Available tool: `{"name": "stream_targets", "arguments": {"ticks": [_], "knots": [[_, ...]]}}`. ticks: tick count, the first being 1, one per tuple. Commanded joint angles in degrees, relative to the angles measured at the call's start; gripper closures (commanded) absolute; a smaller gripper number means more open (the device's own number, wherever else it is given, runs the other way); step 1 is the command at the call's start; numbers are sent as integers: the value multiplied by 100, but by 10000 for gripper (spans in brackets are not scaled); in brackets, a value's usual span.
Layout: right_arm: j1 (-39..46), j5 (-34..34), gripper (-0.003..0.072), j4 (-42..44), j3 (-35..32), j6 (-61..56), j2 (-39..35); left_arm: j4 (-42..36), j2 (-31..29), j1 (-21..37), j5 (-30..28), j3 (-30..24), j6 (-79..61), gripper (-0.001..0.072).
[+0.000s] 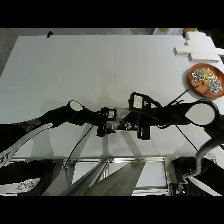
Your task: Fold the box and place the chain.
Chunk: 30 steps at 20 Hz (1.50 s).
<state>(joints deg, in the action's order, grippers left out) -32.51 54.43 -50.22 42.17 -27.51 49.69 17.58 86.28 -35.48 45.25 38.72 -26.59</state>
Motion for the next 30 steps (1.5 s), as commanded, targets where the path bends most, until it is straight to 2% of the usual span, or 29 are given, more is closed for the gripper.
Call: {"name": "stream_targets", "arguments": {"ticks": [1, 2, 4, 7, 10, 14, 17, 19, 22, 24, 30], "knots": [[-87, -87, 634, -750, 7, -748, 538, 0, -4, 4, -2, 0, -2, 437], [-87, -85, 580, -887, 7, -881, 686, 2, -4, 4, -2, 0, -2, 437], [-87, -66, 565, -955, 7, -868, 907, 0, -4, 4, -2, 0, -2, 437], [-83, -282, 485, -962, 7, -289, 684, 0, -4, 2, -2, 0, 0, 437], [289, -389, 486, -960, 9, -55, -7, 2, -4, 4, -2, 0, -2, 437], [1436, 234, 486, -1088, 9, -48, -422, 2, -4, 2, -2, 0, 0, 437], [2295, 741, 496, -1141, -87, 404, -284, 0, -4, 2, -2, 0, -2, 437], [2575, 557, 511, -1099, -376, 925, -116, 2, -4, 4, -2, 0, 0, 437], [2597, 140, 510, -1008, -872, 1888, 354, 2, -4, 2, -2, 0, -2, 437], [2597, -138, 510, -688, -1067, 2140, 619, 0, -4, 4, -2, 0, -2, 437], [2251, -245, 509, -463, -1115, 2828, 1408, 0, -4, 2, -2, 0, -2, 437]]}}
